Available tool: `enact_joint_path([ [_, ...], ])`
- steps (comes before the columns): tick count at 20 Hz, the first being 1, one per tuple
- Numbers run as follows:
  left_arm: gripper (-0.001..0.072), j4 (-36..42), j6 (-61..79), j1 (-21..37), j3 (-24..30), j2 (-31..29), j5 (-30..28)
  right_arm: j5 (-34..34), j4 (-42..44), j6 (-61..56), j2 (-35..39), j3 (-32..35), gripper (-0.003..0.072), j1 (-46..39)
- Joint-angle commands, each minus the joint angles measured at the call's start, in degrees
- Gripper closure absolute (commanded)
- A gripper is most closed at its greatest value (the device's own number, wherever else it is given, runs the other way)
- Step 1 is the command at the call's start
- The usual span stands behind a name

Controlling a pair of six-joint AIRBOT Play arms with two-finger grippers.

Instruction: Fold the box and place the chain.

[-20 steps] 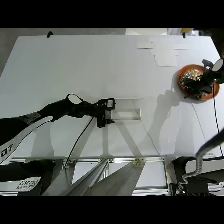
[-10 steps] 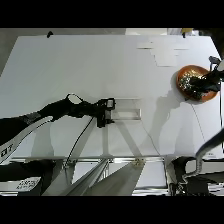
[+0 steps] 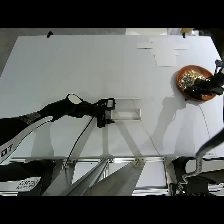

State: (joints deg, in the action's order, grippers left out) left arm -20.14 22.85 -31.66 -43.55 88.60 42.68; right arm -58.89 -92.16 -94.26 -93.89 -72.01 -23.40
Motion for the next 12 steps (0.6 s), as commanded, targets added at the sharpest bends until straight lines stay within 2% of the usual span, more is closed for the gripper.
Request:
enact_joint_path([
  [1,0.0438,-0.02,0.02,0.02,0.02,0.02,-0.02,-0.11,0.9,0.28,-1.62,-0.02,0.0494,-0.07],
  [3,0.0438,-0.02,0.02,0.02,0.02,0.02,-0.02,-0.48,1.03,1.73,-1.68,-0.02,0.0669,-0.04],
  [7,0.0438,-0.02,0.02,0.02,0.02,0.02,-0.02,-1.33,0.48,4.76,2.56,-0.02,0.0672,-0.07],
  [12,0.0438,-0.02,0.02,0.02,0.02,0.02,-0.02,-5.18,1.38,9.55,15.21,-0.02,0.0671,-0.04],
])
